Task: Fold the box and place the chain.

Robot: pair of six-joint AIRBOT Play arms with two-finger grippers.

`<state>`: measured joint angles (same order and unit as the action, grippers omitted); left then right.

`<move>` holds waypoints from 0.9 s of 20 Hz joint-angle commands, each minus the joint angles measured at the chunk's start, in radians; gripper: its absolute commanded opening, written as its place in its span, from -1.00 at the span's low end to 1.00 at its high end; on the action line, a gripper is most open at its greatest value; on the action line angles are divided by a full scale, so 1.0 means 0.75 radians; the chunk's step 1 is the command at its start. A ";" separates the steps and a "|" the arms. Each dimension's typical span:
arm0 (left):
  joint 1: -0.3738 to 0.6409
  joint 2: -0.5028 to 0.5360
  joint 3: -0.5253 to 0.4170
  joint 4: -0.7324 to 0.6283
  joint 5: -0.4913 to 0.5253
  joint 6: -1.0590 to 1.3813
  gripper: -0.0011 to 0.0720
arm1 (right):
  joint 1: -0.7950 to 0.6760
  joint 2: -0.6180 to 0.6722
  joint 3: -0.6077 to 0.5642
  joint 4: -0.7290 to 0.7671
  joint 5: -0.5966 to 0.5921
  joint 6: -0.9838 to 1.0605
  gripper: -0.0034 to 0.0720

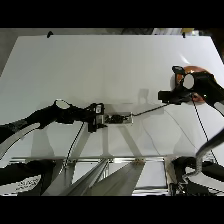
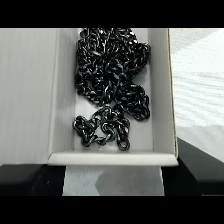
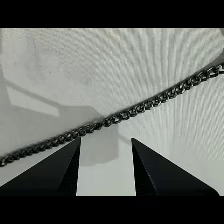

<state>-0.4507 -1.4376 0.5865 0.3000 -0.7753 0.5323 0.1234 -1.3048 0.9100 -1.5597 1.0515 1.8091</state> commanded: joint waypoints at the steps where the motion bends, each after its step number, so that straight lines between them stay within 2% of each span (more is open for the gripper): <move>1: 0.001 0.001 -0.001 0.001 0.001 0.000 -0.12 | -0.001 -0.020 -0.002 0.002 -0.003 -0.001 0.04; 8: 0.001 0.001 -0.001 0.001 0.001 0.000 -0.12 | -0.001 -0.109 -0.006 0.017 -0.007 -0.001 0.04; 16: 0.001 0.001 -0.001 0.001 0.000 0.000 -0.12 | 0.000 -0.115 -0.006 0.019 -0.040 0.002 0.03; 18: 0.001 0.001 -0.001 0.001 0.001 0.000 -0.12 | 0.000 -0.120 -0.006 0.021 -0.021 0.003 -0.03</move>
<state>-0.4507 -1.4376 0.5865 0.3004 -0.7753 0.5323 0.1234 -1.3907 0.9062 -1.5452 1.0256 1.8091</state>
